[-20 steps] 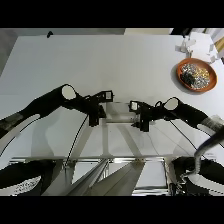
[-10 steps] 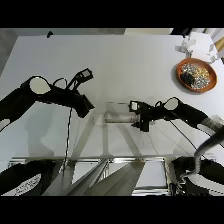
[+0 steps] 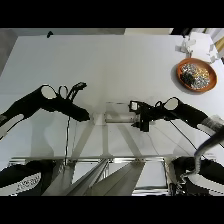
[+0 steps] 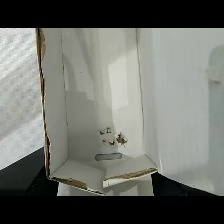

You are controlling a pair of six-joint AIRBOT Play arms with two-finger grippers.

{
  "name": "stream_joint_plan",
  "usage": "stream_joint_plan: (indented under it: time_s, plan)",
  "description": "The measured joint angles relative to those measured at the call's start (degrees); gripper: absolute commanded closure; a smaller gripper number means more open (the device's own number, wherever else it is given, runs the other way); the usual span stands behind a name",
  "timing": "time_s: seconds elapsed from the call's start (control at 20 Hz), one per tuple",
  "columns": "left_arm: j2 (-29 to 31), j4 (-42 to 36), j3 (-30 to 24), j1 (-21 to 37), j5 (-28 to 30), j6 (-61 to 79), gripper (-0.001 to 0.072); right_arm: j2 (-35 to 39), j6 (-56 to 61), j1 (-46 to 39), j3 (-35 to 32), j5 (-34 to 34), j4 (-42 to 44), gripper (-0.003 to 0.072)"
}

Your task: Fold the box and place the chain.

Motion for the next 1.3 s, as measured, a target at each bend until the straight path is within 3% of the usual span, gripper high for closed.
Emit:
stream_joint_plan:
  time_s: [0.35,0.65,0.75,0.85,1.0,1.3]
  plan:
    - [-3.28,-5.84,-0.46,-4.09,3.32,-1.14,0.0709,0.00,-0.02,0.00,0.00,0.00,-0.02,0.0390]
    - [-1.09,-9.81,-0.46,-5.22,4.52,-0.44,0.0707,0.00,-0.02,0.00,0.00,0.00,0.00,0.0390]
    - [-0.11,-10.93,-0.48,-5.31,4.63,-0.09,0.0612,0.00,-0.02,0.00,0.00,0.00,0.00,0.0390]
    - [0.46,-12.02,-0.46,-5.33,4.83,0.22,0.0598,0.00,-0.02,0.00,0.00,0.00,-0.02,0.0390]
    - [0.85,-13.16,-0.42,-5.33,4.85,0.50,0.0491,0.00,-0.02,0.00,0.00,0.00,-0.02,0.0390]
    - [1.05,-15.15,-0.37,-5.33,4.90,0.74,0.0477,0.00,-0.02,0.00,0.00,0.00,-0.02,0.0390]
